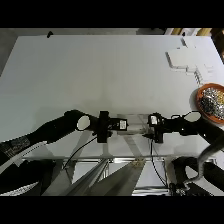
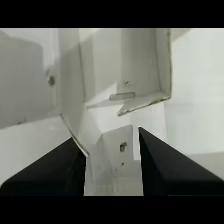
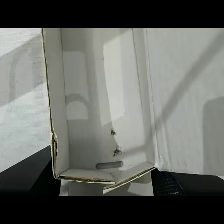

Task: Fold the box and place the chain.

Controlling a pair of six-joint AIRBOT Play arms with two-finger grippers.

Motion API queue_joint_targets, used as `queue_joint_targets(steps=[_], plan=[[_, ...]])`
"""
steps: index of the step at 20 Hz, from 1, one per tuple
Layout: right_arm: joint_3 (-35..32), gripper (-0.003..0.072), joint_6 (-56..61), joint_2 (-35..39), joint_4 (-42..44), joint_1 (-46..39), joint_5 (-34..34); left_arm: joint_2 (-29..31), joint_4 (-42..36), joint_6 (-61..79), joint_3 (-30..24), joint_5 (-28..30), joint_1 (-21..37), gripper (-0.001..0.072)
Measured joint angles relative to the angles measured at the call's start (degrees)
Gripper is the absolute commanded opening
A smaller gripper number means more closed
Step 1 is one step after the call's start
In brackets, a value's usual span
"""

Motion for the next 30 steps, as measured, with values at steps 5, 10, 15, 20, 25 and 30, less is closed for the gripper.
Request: queue_joint_targets(steps=[5, 10, 15, 20, 25, 30], plan=[[0.0, 0.0401, 0.0, 0.0, 0.0, 0.0, 0.0, -1.0, -2.6, 2.4, 0.0, 0.8, -1.0, 0.0249], [0.0, 0.0401, 0.0, 0.0, 0.0, 0.0, 0.0, -1.2, -4.3, 3.0, 0.0, 1.7, -1.3, 0.0242], [0.0, 0.0401, 0.0, 0.0, 0.0, 0.0, 0.0, -1.2, -6.9, 3.2, 0.0, 3.2, -1.4, 0.0059], [0.0, 0.0401, 0.0, 0.0, -0.1, 0.0, 0.0, -1.2, -10.1, 3.6, 0.0, 4.1, -2.2, 0.0060], [0.0, 0.0401, -0.2, 0.0, -0.1, 0.0, 0.0, -1.3, -14.8, 7.5, 0.0, 5.1, -2.7, 0.0255], [0.0, 0.0401, -0.2, 0.0, -0.2, 0.0, 0.0, -2.2, -16.4, 8.7, 0.0, 5.9, -2.8, 0.0461]])
